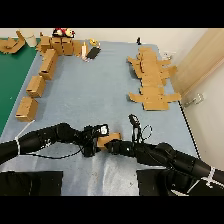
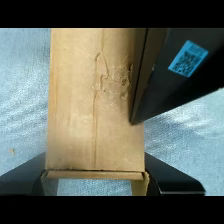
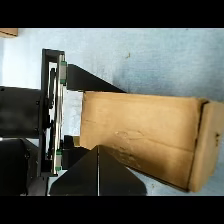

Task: Fold the box.

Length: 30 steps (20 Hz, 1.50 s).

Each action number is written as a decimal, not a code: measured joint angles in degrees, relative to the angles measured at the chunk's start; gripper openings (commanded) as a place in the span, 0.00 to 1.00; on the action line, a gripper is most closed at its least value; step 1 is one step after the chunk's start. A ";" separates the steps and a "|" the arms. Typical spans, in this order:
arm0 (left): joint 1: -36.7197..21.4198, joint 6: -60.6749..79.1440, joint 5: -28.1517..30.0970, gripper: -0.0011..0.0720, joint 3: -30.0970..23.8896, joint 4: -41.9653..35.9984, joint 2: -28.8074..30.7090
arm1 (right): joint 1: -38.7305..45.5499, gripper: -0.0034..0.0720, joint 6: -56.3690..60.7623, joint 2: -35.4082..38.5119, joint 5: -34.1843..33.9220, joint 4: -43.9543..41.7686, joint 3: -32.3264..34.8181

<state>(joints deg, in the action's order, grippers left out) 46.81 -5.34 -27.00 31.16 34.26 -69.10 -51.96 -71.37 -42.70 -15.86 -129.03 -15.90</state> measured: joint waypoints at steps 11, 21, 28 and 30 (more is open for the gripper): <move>0.00 0.00 0.00 0.63 0.00 0.00 0.00 | 0.00 0.04 0.00 -1.20 -0.17 -0.02 -0.02; 0.00 -0.02 0.00 0.63 0.00 -0.02 0.00 | 7.74 0.05 5.51 10.16 -9.11 12.28 -1.86; 0.00 -0.02 0.00 0.63 0.00 0.00 0.00 | 26.60 0.05 12.02 6.60 -34.80 28.92 -12.52; 0.00 -0.02 0.00 0.63 0.00 -0.02 0.00 | 30.12 0.05 11.02 1.60 -40.24 30.75 -16.50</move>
